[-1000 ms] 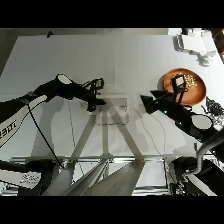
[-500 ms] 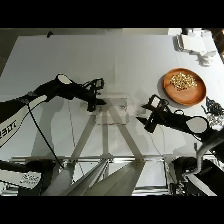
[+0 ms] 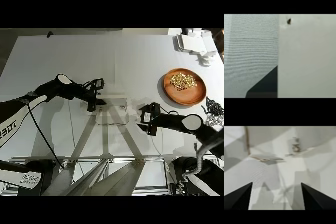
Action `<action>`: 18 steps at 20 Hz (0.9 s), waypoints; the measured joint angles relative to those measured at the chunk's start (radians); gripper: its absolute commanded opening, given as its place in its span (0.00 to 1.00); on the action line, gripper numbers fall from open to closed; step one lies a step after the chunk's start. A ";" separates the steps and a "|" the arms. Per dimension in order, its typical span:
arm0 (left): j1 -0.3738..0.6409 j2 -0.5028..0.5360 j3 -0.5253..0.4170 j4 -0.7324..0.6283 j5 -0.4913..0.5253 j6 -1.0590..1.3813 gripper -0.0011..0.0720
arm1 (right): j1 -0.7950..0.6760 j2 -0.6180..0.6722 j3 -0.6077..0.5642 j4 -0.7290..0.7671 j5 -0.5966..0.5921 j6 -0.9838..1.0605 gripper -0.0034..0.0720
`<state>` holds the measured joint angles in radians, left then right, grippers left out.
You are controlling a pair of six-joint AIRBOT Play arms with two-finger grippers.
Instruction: Fold the box and place the chain.
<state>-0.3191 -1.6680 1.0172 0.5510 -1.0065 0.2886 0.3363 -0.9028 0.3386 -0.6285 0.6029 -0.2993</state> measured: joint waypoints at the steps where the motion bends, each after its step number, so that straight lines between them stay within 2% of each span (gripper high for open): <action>1: 0.000 0.000 0.000 0.000 0.000 0.000 0.02 | 0.000 -0.029 0.000 0.023 0.001 -0.046 0.99; 6: 0.000 0.000 0.000 0.000 0.000 0.000 0.02 | 0.000 -0.150 0.000 0.190 0.000 -0.174 0.98; 12: 0.000 0.000 0.000 0.000 0.000 0.000 0.02 | 0.000 -0.260 0.000 0.504 -0.019 -0.307 0.98; 18: 0.000 0.000 0.000 0.000 0.000 0.000 0.02 | 0.000 -0.303 0.000 0.616 -0.023 -0.388 0.98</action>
<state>-0.3191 -1.6680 1.0172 0.5507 -1.0065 0.2886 0.3363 -1.2053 0.3386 -0.0128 0.5800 -0.6872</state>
